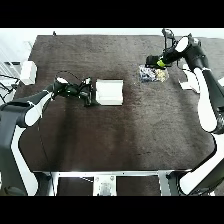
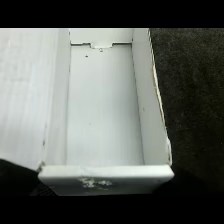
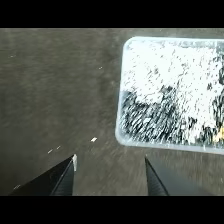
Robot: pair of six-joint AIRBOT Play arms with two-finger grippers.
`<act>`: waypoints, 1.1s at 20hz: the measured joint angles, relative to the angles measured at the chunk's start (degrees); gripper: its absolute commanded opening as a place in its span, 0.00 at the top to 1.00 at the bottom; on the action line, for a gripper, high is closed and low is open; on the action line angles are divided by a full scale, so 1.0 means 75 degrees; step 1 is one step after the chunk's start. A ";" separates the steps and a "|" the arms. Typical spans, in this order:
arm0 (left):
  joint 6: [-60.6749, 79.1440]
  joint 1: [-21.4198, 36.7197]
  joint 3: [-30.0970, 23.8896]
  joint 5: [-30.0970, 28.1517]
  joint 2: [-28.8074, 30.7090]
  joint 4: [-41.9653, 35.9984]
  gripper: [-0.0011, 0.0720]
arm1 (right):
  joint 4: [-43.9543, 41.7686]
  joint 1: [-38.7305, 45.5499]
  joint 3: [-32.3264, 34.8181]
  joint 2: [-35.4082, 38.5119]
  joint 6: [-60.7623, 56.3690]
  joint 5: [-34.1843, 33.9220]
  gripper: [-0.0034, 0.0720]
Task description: Fold the box and place the chain.
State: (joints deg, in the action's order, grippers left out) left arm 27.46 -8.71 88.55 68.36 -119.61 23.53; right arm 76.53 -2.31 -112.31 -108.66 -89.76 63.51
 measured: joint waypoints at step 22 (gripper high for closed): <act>0.0000 0.0000 0.0000 0.0000 0.0000 -0.0003 0.43 | -0.0082 0.0181 -0.0146 -0.0816 0.0446 -0.0571 0.95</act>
